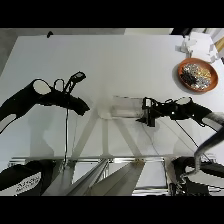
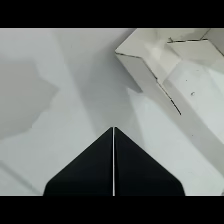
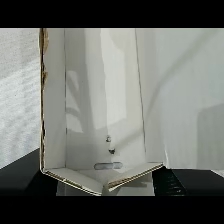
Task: Fold the box and place the chain.
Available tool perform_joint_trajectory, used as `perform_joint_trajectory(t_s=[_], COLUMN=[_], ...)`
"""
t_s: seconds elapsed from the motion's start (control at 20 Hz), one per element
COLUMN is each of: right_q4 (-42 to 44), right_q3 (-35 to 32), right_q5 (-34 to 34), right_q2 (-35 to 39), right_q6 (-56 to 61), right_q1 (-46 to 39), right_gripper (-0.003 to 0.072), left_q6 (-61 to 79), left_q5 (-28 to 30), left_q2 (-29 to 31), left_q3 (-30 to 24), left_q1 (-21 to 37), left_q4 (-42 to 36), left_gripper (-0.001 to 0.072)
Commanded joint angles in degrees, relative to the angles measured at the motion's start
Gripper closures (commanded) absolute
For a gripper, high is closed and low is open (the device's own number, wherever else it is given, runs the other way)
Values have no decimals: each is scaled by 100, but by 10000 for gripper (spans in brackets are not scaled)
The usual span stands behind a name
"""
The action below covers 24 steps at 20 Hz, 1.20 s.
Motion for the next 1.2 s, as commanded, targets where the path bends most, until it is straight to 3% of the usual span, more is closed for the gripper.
perform_joint_trajectory(t_s=[0.0, 0.2, 0.5, 1.15], right_q4=[0, 0, 0, 0], right_q3=[-2, -2, -2, -2], right_q5=[2, 2, 2, 2], right_q2=[0, 2, 2, 2], right_q6=[2, 2, 2, 2], right_q1=[2, 2, 2, 2], right_gripper=[363, 363, 363, 363], left_q6=[-374, -424, -804, -769], left_q5=[181, 332, 584, 682], left_q2=[-302, -575, -1001, -695], left_q3=[-136, -136, -136, -96], left_q1=[-13, -306, -636, -892], left_q4=[-411, -951, -966, -1513], left_gripper=[707, 706, 706, 699])
